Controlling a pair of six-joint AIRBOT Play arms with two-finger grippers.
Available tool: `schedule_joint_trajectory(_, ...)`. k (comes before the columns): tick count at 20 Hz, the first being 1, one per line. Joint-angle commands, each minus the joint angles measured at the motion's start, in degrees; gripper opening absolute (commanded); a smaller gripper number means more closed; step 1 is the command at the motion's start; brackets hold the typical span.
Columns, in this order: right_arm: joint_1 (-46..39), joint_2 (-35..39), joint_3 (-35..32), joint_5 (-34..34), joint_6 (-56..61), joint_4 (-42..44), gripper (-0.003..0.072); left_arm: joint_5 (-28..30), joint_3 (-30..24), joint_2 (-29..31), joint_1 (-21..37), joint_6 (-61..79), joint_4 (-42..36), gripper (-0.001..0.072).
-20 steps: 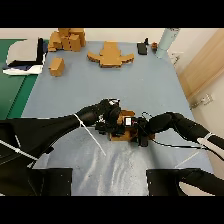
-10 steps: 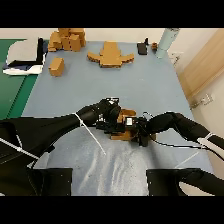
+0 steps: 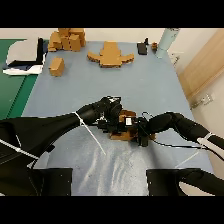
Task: Fold the box.
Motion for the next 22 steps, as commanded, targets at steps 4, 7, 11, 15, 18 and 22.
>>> schedule_joint_trajectory(4,0.0,0.0,0.0,-0.1,0.1,-0.1,0.0505,-2.2,0.2,-0.1,0.2,-0.3,3.5,0.0367)
schedule_joint_trajectory(7,0.0,0.0,0.0,-0.1,0.1,-0.1,0.0505,-4.1,0.7,-1.8,0.0,-0.3,3.1,0.0368)
schedule_joint_trajectory(11,0.0,0.0,0.0,-0.1,0.1,-0.1,0.0505,-6.5,1.8,-3.2,-0.2,-0.3,3.2,0.0367)
schedule_joint_trajectory(15,0.0,0.0,0.0,-0.1,0.1,-0.1,0.0505,-6.3,3.3,-4.0,-0.5,-0.7,3.3,0.0366)
schedule_joint_trajectory(18,0.0,0.0,0.0,-0.1,0.1,-0.1,0.0505,-7.4,4.6,-5.2,-1.0,-0.7,3.4,0.0367)
schedule_joint_trajectory(22,0.0,0.0,0.0,-0.1,0.1,-0.1,0.0505,-7.8,4.6,-5.2,-1.0,-0.5,3.1,0.0367)
